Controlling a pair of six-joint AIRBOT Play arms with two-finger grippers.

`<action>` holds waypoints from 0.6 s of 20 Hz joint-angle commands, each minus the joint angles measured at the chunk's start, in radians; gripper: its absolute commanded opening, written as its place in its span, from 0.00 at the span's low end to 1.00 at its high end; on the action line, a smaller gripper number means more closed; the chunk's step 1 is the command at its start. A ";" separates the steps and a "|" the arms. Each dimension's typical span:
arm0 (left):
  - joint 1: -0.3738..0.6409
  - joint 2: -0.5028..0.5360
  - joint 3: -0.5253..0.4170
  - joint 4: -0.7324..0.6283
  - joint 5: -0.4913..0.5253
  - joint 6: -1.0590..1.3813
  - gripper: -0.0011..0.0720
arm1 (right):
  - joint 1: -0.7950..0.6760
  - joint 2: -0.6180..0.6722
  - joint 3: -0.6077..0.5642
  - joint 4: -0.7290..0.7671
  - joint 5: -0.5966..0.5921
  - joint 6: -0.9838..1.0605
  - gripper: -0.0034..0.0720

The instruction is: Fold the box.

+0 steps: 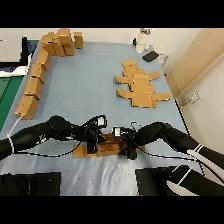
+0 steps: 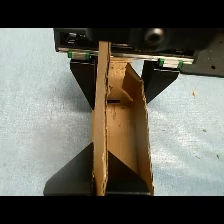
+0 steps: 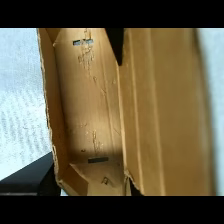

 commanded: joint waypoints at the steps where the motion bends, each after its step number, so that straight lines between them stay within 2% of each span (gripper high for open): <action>1: 0.002 0.000 0.000 -0.005 0.004 -0.003 0.03 | 0.001 0.000 0.000 -0.001 0.002 0.001 0.65; 12: 0.002 0.000 0.000 -0.004 0.015 -0.004 0.03 | 0.001 0.000 0.001 -0.001 0.005 0.001 0.65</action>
